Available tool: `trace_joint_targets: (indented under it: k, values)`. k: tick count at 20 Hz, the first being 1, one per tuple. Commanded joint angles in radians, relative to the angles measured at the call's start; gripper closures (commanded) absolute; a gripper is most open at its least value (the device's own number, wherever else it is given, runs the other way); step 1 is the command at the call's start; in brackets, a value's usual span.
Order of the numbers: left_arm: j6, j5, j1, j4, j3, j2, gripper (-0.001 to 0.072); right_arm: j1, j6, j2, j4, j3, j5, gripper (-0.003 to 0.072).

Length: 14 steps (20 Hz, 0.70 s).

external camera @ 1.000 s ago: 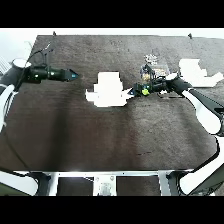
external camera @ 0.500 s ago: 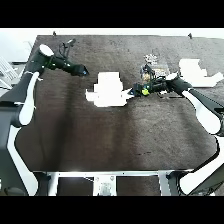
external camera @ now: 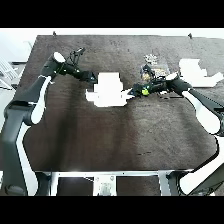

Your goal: Fold the box and place the chain.

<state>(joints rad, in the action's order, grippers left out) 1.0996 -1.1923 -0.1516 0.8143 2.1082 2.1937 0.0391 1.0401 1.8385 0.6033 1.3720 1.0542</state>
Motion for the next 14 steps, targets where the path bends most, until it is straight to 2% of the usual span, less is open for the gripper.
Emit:
trace_joint_targets:
  k: [1,4,12,14]
  values:
    - [0.003,0.005,-0.002,-0.023,0.002,0.016,0.0239,0.001,-0.004,0.001,0.000,0.000,0.000,0.0676]
    - [0.008,-0.005,-0.002,-0.067,0.002,0.037,0.0238,0.001,-0.004,0.001,0.000,0.000,0.000,0.0676]
    - [0.008,-0.032,-0.002,-0.076,-0.003,0.057,0.0239,0.001,-0.004,0.001,0.000,0.000,0.000,0.0676]
    - [0.000,-0.027,-0.002,-0.126,-0.017,0.059,0.0239,0.001,-0.004,0.001,0.000,0.000,0.000,0.0676]
